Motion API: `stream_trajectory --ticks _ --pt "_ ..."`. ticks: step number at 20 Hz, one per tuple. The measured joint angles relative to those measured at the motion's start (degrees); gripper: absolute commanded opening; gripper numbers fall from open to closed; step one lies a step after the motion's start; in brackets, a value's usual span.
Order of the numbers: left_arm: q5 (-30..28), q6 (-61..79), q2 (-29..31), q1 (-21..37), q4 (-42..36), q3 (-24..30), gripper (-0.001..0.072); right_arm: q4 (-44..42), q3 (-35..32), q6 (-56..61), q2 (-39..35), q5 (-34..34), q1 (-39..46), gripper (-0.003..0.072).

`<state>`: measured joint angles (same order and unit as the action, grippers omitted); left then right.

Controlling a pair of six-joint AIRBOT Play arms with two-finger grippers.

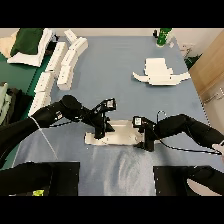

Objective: Fold the box.

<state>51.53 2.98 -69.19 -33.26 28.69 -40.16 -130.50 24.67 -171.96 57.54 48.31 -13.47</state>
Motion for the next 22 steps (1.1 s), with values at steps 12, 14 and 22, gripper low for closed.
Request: stream_trajectory --ticks 12,14,22 --pt "0.0 0.0 0.0 0.0 0.0 0.0 0.0017 0.2 0.0 -0.2 -1.5 0.2 -1.7 0.0710" --pt "0.0 0.0 0.0 0.0 0.0 0.0 0.0017 0.4 0.0 -0.2 -1.7 0.2 -1.9 0.0689" --pt "0.0 0.0 0.0 0.0 0.0 0.0 0.0017 1.1 -0.1 -0.2 -0.5 -0.6 -3.4 0.0689"
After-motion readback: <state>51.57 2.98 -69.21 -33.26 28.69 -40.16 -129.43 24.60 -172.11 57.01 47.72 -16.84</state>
